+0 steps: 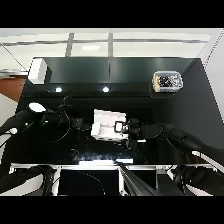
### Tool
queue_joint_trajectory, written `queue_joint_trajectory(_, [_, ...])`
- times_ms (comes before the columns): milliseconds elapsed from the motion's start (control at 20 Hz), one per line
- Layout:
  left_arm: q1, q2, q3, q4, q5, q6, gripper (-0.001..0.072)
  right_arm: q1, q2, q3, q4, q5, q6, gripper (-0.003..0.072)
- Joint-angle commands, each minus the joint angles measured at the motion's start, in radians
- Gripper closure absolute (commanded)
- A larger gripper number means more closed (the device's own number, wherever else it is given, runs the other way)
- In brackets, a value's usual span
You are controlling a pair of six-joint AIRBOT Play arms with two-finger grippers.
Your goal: Fold the box and place the chain.
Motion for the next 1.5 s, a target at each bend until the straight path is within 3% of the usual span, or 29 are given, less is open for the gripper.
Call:
queue_joint_trajectory(0, [-0.010,0.001,0.022,0.016,-0.045,-0.032,-0.0002,0.001,0.000,0.001,0.000,0.000,0.001,0.0217])
queue_joint_trajectory(650, [-0.012,0.017,0.052,0.029,-0.087,-0.082,0.0000,0.001,0.000,0.001,0.000,0.001,0.001,0.0217])
queue_joint_trajectory(850, [-0.075,0.052,0.052,0.143,-0.015,-0.198,0.0001,0.001,0.000,0.001,0.000,0.001,0.001,0.0217])
queue_joint_trajectory(1100, [-0.225,0.088,0.052,0.179,0.161,-0.315,0.0001,0.001,0.000,0.001,0.001,0.000,0.006,0.0217])
queue_joint_trajectory(1450, [-0.263,0.088,0.053,0.237,0.196,-0.407,0.0004,0.001,0.000,0.001,0.001,0.000,0.012,0.0217])
